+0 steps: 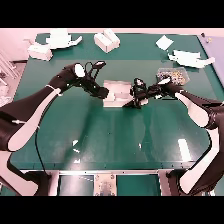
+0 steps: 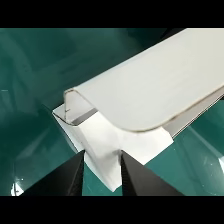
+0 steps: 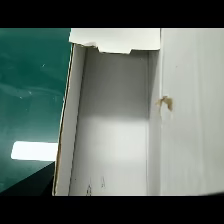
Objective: Fold the box and place the chain.
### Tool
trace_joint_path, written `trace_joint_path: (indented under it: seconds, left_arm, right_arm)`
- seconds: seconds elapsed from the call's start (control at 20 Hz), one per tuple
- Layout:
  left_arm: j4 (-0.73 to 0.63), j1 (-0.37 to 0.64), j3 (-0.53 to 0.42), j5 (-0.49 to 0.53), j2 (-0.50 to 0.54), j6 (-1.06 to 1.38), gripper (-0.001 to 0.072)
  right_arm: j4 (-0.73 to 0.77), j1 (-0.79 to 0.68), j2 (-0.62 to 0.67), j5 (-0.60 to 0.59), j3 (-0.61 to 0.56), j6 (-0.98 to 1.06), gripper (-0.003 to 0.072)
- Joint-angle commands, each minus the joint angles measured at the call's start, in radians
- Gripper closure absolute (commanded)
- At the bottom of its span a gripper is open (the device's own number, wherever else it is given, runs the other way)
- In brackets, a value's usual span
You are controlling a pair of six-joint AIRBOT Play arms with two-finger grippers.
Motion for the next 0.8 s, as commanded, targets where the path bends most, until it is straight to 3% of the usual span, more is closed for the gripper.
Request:
trace_joint_path:
  seconds: [0.0,0.75]
  left_arm:
    - [0.018,-0.008,-0.001,0.011,-0.002,-0.042,0.044]
    - [0.122,-0.047,-0.001,0.023,-0.002,-0.257,0.044]
  right_arm:
    - [0.0,0.001,0.0,0.001,0.0,0.0,0.0125]
    - [0.0,0.001,0.0,0.002,0.0,0.0,0.0125]
